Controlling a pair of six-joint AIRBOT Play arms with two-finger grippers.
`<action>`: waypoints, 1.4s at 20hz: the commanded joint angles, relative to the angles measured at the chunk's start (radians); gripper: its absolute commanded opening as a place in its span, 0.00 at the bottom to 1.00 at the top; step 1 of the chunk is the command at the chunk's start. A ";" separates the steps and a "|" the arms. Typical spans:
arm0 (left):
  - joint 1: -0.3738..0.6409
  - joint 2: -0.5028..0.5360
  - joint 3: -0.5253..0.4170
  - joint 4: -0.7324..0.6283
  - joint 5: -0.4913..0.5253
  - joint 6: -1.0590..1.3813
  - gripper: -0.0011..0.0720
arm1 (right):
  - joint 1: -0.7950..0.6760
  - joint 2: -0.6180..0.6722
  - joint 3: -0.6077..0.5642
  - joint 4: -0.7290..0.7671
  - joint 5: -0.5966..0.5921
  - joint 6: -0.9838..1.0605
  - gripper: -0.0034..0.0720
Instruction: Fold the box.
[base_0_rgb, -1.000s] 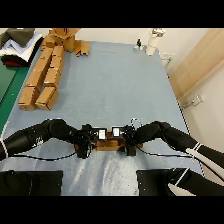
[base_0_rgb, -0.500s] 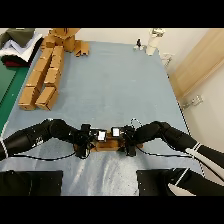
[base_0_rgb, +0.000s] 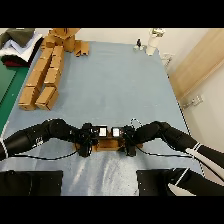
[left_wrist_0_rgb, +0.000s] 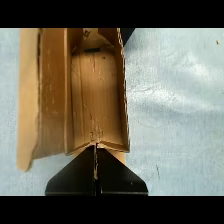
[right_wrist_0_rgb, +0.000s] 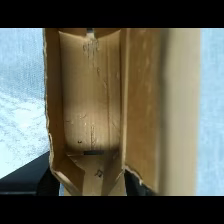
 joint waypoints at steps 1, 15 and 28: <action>-0.001 -0.002 0.000 -0.054 0.002 0.002 0.03 | 0.000 0.000 0.001 0.000 0.000 0.000 0.60; -0.001 -0.010 0.000 -0.060 -0.008 0.002 0.54 | 0.000 0.000 0.001 0.000 0.000 0.000 0.60; 0.001 0.037 0.002 0.165 -0.029 -0.243 0.39 | 0.000 0.000 0.001 0.000 0.000 0.000 0.60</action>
